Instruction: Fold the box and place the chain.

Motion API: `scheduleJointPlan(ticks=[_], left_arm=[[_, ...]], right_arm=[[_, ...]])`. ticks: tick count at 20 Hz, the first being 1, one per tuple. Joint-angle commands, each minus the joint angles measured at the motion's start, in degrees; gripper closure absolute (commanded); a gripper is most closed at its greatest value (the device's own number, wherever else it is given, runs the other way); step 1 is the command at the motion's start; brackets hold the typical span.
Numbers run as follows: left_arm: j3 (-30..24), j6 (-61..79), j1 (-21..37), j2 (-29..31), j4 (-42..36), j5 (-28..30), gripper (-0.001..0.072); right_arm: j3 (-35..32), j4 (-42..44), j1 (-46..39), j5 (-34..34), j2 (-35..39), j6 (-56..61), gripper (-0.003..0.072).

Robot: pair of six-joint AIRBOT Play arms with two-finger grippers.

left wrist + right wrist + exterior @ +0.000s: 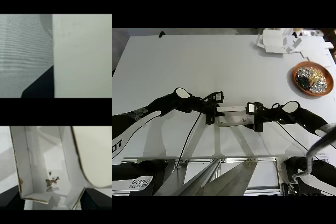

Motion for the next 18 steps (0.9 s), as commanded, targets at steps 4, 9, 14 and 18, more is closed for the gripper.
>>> scheduleJointPlan(ticks=[4,9,14,18], left_arm=[[0.0,0.0,-0.02,-0.02,0.0,0.07,0.0698],[0.0,0.0,-0.02,-0.02,0.02,0.04,0.0698],[0.0,0.0,-0.04,-0.02,0.0,0.07,0.0698],[0.0,0.0,-0.02,-0.02,0.0,0.07,0.0698]], right_arm=[[0.13,3.82,-0.02,1.4,-3.69,-5.64,0.0054],[0.13,4.02,-0.02,1.49,-3.76,-5.64,0.0292],[0.11,3.89,-0.02,1.51,-3.78,-5.62,0.0292],[0.11,3.61,-0.02,1.51,-3.76,-5.6,0.0291]])
